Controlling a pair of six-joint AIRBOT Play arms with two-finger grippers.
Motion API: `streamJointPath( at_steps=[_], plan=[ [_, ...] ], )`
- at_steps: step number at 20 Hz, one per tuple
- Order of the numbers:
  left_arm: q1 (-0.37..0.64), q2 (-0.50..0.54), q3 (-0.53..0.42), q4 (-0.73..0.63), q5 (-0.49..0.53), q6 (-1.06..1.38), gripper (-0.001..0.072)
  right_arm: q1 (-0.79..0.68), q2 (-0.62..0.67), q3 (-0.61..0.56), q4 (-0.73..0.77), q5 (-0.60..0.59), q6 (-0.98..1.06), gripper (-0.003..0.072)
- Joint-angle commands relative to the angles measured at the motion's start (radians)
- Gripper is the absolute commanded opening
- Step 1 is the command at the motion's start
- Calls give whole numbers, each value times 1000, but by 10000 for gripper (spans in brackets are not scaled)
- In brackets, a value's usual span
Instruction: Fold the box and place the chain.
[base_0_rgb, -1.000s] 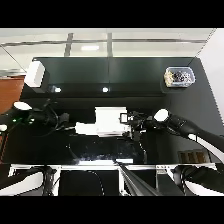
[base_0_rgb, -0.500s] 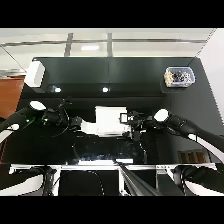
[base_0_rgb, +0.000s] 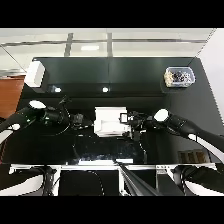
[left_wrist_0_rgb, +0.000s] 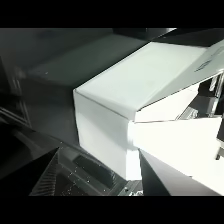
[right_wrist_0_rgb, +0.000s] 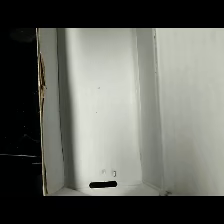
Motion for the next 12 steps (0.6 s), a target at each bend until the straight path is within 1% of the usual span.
streamJointPath(
  at_steps=[1, 3, 4, 5, 10, 12],
  plan=[
    [-31, 0, 48, 23, 2, 6, 564, 0, 0, 1, 0, 0, 0, 230],
    [-76, 0, 98, 79, 9, -69, 561, 0, 0, 1, 0, 0, 0, 230],
    [-102, 0, 120, 114, 12, -140, 535, 0, 0, 1, 0, 0, 0, 230],
    [-125, 0, 139, 138, 11, -188, 491, 0, 0, 1, 0, 0, 0, 230],
    [-206, 0, 192, 169, 10, -289, 487, 0, 0, 1, 0, 0, 0, 229],
    [-223, 0, 208, 240, 14, -352, 487, 0, 0, 1, 0, 0, 0, 230]
  ],
)
